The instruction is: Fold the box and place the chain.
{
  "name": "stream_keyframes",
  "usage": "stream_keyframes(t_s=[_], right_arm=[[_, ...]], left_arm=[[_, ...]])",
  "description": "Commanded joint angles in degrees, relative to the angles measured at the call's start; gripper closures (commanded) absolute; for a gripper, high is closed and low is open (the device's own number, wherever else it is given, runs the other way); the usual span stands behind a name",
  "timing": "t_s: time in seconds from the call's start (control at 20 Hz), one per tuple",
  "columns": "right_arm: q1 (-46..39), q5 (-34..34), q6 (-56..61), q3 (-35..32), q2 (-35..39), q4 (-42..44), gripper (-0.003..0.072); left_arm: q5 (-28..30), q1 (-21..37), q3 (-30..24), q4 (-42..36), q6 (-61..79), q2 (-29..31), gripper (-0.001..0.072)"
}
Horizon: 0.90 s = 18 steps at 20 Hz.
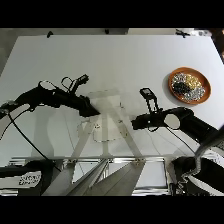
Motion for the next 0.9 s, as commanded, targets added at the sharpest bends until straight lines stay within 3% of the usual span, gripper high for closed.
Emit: stream_keyframes(t_s=[0.0, 0.05, 0.2, 0.25, 0.4, 0.6, 0.85], right_arm=[[0.1, 0.1, 0.0, 0.0, 0.0, 0.2, 0.0678], [0.1, 0.1, 0.0, 0.0, 0.0, 0.2, 0.0678], [0.1, 0.2, 0.0, 0.0, 0.0, 0.2, 0.0678], [0.1, 0.2, 0.0, 0.0, 0.0, 0.2, 0.0678], [0.1, 0.2, 0.0, 0.0, 0.0, 0.2, 0.0677], [0.0, 4.7, 0.0, 2.5, 0.2, -0.1, 0.0670], [0.0, 17.5, 0.0, 6.8, 4.1, -3.1, 0.0340]], left_arm=[[1.9, -2.6, 0.0, -1.8, 2.2, -0.9, 0.0221], [1.8, -3.0, 0.0, -1.7, 2.2, -0.9, 0.0246], [1.8, -3.2, 0.0, -1.2, 2.2, -0.9, 0.0507], [1.8, -3.2, 0.0, -0.8, 2.2, -0.9, 0.0513], [1.6, -3.2, 0.0, -0.1, 2.4, -0.8, 0.0687], [1.4, -3.3, 0.0, -0.1, 6.7, 1.0, 0.0707], [-1.9, -3.3, 0.0, -0.1, 14.0, 3.2, 0.0706]])
